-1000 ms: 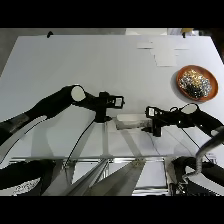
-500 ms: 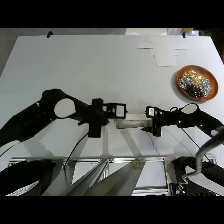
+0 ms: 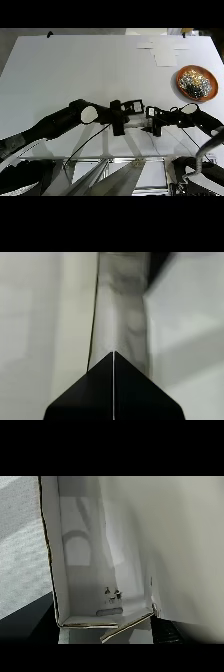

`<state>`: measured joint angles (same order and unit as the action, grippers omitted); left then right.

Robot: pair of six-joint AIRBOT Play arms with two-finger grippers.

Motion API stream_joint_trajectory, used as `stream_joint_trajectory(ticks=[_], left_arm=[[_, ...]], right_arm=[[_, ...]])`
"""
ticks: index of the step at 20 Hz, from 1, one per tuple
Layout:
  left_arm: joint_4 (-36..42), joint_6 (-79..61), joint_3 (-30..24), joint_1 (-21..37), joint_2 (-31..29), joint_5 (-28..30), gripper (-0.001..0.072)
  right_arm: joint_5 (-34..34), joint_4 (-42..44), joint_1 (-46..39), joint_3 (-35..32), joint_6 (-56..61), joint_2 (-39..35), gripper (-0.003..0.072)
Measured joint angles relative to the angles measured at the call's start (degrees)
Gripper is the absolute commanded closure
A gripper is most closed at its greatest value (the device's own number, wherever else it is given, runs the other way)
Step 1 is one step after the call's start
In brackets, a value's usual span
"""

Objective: Fold the box and place the chain.

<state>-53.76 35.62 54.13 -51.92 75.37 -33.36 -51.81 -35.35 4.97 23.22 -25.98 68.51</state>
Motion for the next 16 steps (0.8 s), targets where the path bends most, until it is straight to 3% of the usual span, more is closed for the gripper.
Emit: stream_joint_trajectory(ticks=[3,7,12,16], left_arm=[[4.15,0.44,0.0,2.05,3.08,7.3,0.0704],[8.44,0.74,-0.02,4.72,6.64,10.62,0.0706],[10.01,0.81,0.0,6.23,9.2,9.81,0.0703],[9.27,0.61,0.0,7.39,6.27,6.34,0.0704]], right_arm=[[0.0,0.0,0.0,0.0,0.0,0.0,0.027],[0.0,0.02,0.0,0.0,0.0,0.0,0.027],[-0.02,0.0,0.0,0.0,0.0,-0.02,0.027],[-0.02,0.0,0.0,0.0,-0.02,-0.02,0.027]])
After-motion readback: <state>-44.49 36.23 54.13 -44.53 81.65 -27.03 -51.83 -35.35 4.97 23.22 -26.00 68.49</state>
